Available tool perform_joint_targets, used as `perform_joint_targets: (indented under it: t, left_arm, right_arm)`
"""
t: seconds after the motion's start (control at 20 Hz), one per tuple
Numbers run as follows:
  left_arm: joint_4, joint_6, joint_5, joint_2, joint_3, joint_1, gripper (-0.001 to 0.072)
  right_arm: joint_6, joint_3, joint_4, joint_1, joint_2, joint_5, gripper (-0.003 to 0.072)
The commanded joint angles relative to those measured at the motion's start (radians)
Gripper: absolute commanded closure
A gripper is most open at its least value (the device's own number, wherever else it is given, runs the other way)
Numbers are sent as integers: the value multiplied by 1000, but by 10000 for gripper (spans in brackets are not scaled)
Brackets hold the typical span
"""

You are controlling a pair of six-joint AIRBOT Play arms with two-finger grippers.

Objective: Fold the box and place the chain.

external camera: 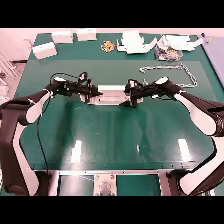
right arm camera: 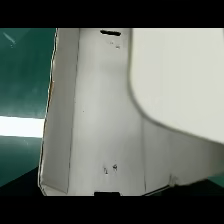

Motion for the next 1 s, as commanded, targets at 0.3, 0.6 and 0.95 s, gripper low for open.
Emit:
perform_joint_targets:
  t: [0.3, 0.6, 0.95]
  left_arm:
    - [0, 0, -1, -1, 1, 0, 688]
    - [0, 0, 0, -1, 1, 0, 688]
    - [0, 0, -1, -1, 1, 0, 688]
  right_arm:
    - [10, 22, 14, 0, -39, 21, -4]
    - [10, 23, 14, 0, -40, 39, 7]
    - [14, 23, 14, 0, -40, 39, 41]
